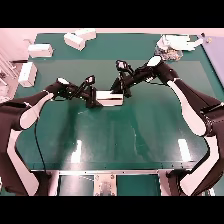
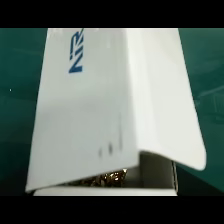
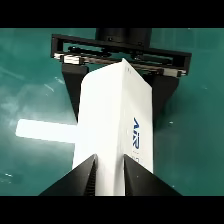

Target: Fold the box and place the chain.

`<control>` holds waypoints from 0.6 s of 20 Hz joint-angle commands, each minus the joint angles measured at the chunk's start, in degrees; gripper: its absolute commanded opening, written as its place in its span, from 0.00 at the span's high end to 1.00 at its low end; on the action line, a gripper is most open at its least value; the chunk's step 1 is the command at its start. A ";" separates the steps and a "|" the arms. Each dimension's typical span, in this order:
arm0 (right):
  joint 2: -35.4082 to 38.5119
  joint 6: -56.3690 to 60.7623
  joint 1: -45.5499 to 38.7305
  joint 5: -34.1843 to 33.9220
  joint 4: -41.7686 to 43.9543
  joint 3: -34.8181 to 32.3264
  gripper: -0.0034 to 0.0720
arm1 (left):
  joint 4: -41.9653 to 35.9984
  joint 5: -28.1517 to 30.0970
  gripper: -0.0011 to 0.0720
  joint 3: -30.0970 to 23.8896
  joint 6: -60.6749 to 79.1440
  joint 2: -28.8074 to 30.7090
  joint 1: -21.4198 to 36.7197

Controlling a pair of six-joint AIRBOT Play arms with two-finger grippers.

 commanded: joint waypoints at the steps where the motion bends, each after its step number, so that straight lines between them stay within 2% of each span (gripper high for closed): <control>1: -0.02 1.66 -0.48 -2.73 0.11 -1.75 0.69 | 0.02 0.00 0.12 0.04 0.02 0.02 0.00; 7: 0.00 1.62 -0.44 -5.79 0.28 -2.38 0.70 | 0.02 0.00 0.12 0.04 0.02 0.02 0.00; 12: 0.00 1.70 0.13 -2.67 0.39 -2.60 0.71 | 0.02 0.00 0.12 0.04 0.02 0.02 0.00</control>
